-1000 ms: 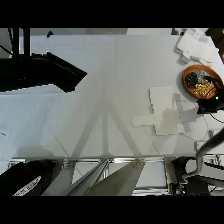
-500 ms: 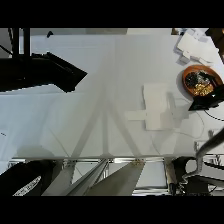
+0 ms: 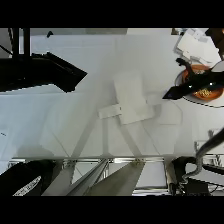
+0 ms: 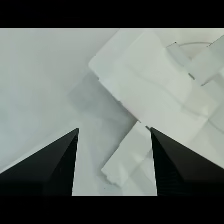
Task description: Fold the box and place the chain.
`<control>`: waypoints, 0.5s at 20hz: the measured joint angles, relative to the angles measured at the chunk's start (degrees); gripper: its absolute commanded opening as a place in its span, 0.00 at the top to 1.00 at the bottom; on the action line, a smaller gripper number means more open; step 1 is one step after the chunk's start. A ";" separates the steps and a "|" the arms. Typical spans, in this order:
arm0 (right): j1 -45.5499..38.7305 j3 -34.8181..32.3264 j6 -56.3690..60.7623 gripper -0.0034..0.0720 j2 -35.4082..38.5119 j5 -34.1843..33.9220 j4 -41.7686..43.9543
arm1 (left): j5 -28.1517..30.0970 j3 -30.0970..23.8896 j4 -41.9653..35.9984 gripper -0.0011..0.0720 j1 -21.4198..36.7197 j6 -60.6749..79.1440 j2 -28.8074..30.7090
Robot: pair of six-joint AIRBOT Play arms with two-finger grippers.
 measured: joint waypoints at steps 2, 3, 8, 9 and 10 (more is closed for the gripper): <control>4.66 0.00 -2.43 0.95 0.31 -3.80 4.26 | 0.02 0.00 0.00 0.29 0.00 0.00 0.00; 6.84 -0.02 -3.82 0.95 0.39 -5.60 6.75 | 0.00 0.00 0.00 0.29 0.00 -0.02 0.00; 13.79 -2.34 -11.58 0.95 0.92 -16.06 19.12 | 0.02 0.00 0.00 0.29 0.00 -0.02 0.00; 14.29 -3.85 -13.33 0.95 1.33 -18.23 21.44 | 0.00 0.00 0.00 0.29 0.00 -0.02 0.02; 14.69 -5.95 -15.45 0.95 1.92 -20.61 23.76 | 0.02 -0.02 0.00 0.29 0.00 -0.02 0.00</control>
